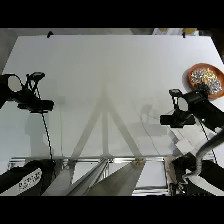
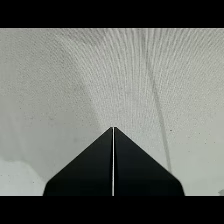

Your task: Fold the box and place the chain.

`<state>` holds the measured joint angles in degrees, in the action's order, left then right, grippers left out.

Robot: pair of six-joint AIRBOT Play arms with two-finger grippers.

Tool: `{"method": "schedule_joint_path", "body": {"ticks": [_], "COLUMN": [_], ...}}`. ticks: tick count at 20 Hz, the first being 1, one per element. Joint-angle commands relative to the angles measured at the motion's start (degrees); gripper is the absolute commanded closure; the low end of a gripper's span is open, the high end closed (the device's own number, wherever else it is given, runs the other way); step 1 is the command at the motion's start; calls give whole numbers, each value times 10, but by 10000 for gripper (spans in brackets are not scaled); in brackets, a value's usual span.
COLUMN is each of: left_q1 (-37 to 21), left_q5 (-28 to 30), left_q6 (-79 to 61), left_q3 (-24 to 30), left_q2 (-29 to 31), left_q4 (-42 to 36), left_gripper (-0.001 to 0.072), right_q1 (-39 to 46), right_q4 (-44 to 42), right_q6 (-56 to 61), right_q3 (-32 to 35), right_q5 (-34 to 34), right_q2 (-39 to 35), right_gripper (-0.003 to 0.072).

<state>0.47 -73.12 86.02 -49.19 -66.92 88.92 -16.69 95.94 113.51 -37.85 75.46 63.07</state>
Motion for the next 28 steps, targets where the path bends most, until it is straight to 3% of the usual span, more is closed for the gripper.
{"method": "schedule_joint_path", "body": {"ticks": [1,13,15,18,20,22,23,24,25,26,28], "left_q1": [0,0,0,0,0,0,0,0,0,0,0], "left_q5": [0,0,0,0,0,0,0,0,0,0,0], "left_q6": [0,0,0,0,0,0,0,0,0,0,0], "left_q3": [0,0,0,0,0,0,0,0,0,0,0], "left_q2": [0,0,0,0,0,0,0,0,0,0,0], "left_q4": [0,0,0,0,0,0,0,0,0,0,0], "left_gripper": [700,700,700,700,700,700,700,700,700,700,700], "right_q1": [0,0,0,42,121,227,279,319,354,379,400], "right_q4": [0,5,85,264,325,328,325,324,303,261,203], "right_q6": [0,-2,-75,-100,-110,-156,-199,-237,-245,-264,-365], "right_q3": [0,0,-9,-45,-65,-71,-71,-71,-71,-71,-71], "right_q5": [0,-17,-15,64,31,-30,-50,-62,-76,-94,-113], "right_q2": [0,0,0,0,0,0,0,0,0,0,0], "right_gripper": [669,670,672,673,673,669,647,543,320,202,202]}}
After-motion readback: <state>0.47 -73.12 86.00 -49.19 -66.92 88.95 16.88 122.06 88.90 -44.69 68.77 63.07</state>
